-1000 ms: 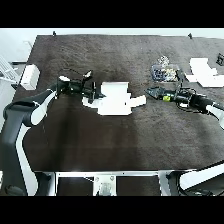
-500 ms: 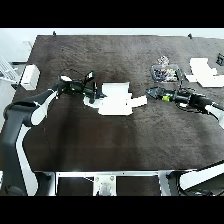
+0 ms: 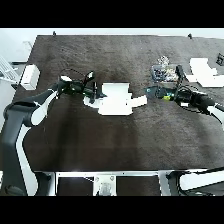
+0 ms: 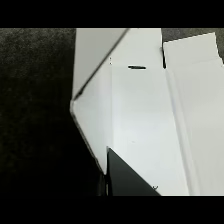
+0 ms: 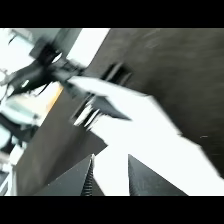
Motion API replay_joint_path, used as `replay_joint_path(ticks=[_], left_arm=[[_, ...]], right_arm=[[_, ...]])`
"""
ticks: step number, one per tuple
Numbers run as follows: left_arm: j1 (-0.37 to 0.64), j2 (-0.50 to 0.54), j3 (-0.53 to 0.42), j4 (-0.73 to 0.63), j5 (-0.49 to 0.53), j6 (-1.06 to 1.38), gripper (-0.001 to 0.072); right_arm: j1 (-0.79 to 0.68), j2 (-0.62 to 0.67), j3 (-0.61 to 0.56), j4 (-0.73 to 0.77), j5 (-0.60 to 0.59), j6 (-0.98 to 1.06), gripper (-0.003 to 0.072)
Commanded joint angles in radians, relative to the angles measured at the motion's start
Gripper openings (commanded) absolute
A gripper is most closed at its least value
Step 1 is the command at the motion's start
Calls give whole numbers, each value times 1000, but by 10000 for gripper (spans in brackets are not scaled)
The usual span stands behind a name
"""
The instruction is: Fold the box and place the chain.
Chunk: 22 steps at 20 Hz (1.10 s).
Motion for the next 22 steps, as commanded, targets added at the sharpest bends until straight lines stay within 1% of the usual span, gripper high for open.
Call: replay_joint_path(ticks=[1, 2, 4, 7, 9, 10, 11, 12, 13, 14, 16, 18, 22], left_arm=[[-1, 0, 0, -2, -24, 0, 23], [-1, 0, 0, -11, -33, 0, 23], [0, 4, 0, -18, -42, 0, 23], [0, 4, 2, -18, -55, 0, 23], [0, 4, 2, -18, -55, 0, 23], [0, 4, 2, -18, -55, 0, 23], [0, 4, 2, -18, -55, 0, 23], [0, 4, 2, -18, -55, 0, 23], [0, 4, 2, -18, -54, 0, 23], [0, 4, 2, -18, -54, 0, 23], [0, 4, 2, -18, -54, 0, 23], [0, 4, 2, -18, -54, 0, 23], [0, 4, 2, -18, -54, 0, 23]], right_arm=[[57, 121, -79, -63, -24, -24, 275], [77, 153, -100, -109, -72, -24, 275], [127, 196, -131, -253, -189, -76, 275], [209, 198, -137, -481, -372, -129, 280], [261, 198, -138, -580, -459, -138, 318], [283, 198, -138, -591, -484, -168, 390], [304, 198, -138, -590, -514, -202, 529], [325, 198, -138, -591, -544, -235, 578], [343, 198, -138, -591, -568, -276, 599], [357, 198, -138, -591, -580, -316, 648], [378, 198, -138, -591, -597, -386, 648], [393, 198, -138, -591, -613, -431, 692], [426, 187, -138, -619, -619, -454, 692]])
